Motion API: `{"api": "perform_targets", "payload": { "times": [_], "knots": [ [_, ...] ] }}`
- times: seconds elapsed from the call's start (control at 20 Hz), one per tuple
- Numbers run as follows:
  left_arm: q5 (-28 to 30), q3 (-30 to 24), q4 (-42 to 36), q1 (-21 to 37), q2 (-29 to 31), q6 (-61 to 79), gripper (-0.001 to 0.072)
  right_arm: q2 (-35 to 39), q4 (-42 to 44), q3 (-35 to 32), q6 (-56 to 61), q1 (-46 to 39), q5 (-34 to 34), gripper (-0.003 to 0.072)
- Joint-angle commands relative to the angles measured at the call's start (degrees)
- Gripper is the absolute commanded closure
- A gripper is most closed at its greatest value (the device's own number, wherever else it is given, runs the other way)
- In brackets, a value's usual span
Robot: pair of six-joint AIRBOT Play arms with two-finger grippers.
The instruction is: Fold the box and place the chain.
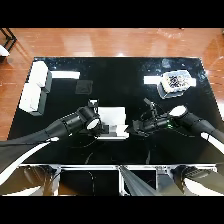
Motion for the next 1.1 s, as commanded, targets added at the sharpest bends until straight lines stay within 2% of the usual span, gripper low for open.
{"api": "perform_targets", "payload": {
  "times": [0.0,0.05,0.25,0.65,0.75,0.9,1.05],
  "knots": [
    [0.0,0.0,0.0,0.0,0.0,0.0,0.0690,0.0,-0.2,0.9,2.6,4.2,-6.0,0.0053],
    [0.0,0.0,0.0,0.0,0.0,0.0,0.0690,0.0,-0.2,1.5,2.9,4.8,-7.0,0.0105],
    [0.0,0.0,0.0,0.0,0.0,0.0,0.0690,0.0,-2.5,2.8,5.9,5.4,-8.1,0.0105],
    [0.0,0.0,0.0,0.0,0.0,0.0,0.0691,0.0,-23.6,9.3,24.2,15.5,-11.4,0.0107],
    [0.0,0.0,0.2,0.0,0.0,0.0,0.0690,0.0,-30.1,11.5,31.3,17.8,-11.4,0.0144],
    [0.1,0.0,0.5,0.0,0.0,0.0,0.0690,0.0,-39.8,14.7,42.3,21.0,-9.9,0.0157],
    [0.1,0.0,0.8,0.0,0.0,0.0,0.0690,-1.2,-48.4,18.8,51.5,24.6,-5.1,0.0163]
  ]
}}
